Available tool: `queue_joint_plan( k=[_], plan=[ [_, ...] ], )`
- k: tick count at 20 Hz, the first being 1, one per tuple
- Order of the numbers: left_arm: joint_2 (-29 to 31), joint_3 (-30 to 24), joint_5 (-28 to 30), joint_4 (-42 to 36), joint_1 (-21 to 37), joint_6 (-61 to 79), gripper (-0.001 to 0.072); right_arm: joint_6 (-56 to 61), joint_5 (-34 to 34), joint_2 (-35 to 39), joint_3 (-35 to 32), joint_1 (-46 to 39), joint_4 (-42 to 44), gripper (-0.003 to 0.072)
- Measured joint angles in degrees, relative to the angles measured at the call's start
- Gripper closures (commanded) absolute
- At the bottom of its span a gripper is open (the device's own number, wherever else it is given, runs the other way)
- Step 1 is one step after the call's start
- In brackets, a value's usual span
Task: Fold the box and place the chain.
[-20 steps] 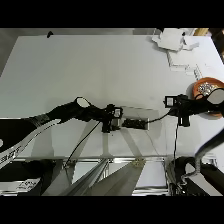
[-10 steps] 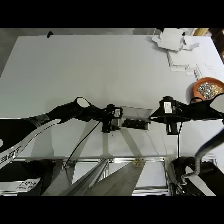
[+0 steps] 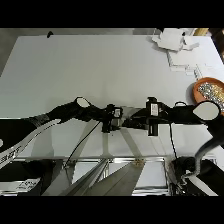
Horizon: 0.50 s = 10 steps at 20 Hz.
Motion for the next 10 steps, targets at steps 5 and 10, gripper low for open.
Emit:
queue_joint_plan(
  k=[5, 10],
  plan=[
    [0.0, 0.0, 0.0, 0.0, 0.0, 0.0, 0.0206, 0.0, -3.3, -4.1, -0.5, 1.2, -0.5, 0.0455],
    [0.0, 0.0, 0.0, 0.0, 0.0, 0.0, 0.0206, 0.1, 1.9, -1.3, 0.0, -2.8, -10.3, 0.0466]
  ],
)
